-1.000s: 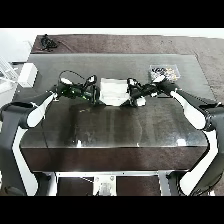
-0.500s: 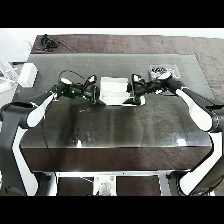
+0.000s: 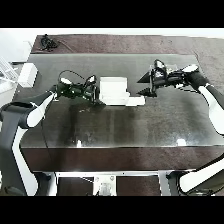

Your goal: Fold the box and place the chain.

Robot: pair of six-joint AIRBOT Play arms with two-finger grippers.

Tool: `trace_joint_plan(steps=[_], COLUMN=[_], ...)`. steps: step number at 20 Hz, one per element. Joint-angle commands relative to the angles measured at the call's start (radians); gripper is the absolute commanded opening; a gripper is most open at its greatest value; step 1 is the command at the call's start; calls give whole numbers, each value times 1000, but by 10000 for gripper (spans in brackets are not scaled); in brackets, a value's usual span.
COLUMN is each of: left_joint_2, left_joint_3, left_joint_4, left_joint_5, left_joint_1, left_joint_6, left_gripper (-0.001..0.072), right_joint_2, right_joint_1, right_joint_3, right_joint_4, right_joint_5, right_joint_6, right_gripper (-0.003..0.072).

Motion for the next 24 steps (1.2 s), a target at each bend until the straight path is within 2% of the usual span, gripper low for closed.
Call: trace_joint_plan(steps=[1, 2, 3, 4, 5, 10, 16, 18, 24], left_joint_2=[0, 0, 0, 0, 0, 0, 0, 0, 0], left_joint_3=[0, 0, 0, 0, 0, 0, 0, 0, 0], left_joint_4=[-1, -1, -1, -1, -1, -1, -1, -1, -1], left_joint_5=[2, 2, 2, 2, 2, 2, 2, 2, 2], left_joint_1=[0, 0, 0, 0, 0, 0, 0, 0, 0], left_joint_6=[-1, -1, -1, -1, -1, -1, -1, -1, -1], left_gripper=[477, 477, 477, 477, 477, 477, 477, 477, 477], right_joint_2=[21, 21, 21, 21, 21, 18, -43, -79, -199], right_joint_1=[-33, -33, -33, -34, -33, 13, 143, 148, 156], right_joint_3=[0, 0, 0, 0, -1, -5, 6, 42, 169], right_joint_4=[118, 141, 143, 143, 144, 178, 157, 156, 76], right_joint_5=[174, 193, 203, 221, 235, 217, -122, -184, -186], right_joint_6=[25, 73, 111, 127, 134, 166, 167, 195, 333], right_gripper=[720, 708, 469, 119, 11, 5, 4, 4, 3])
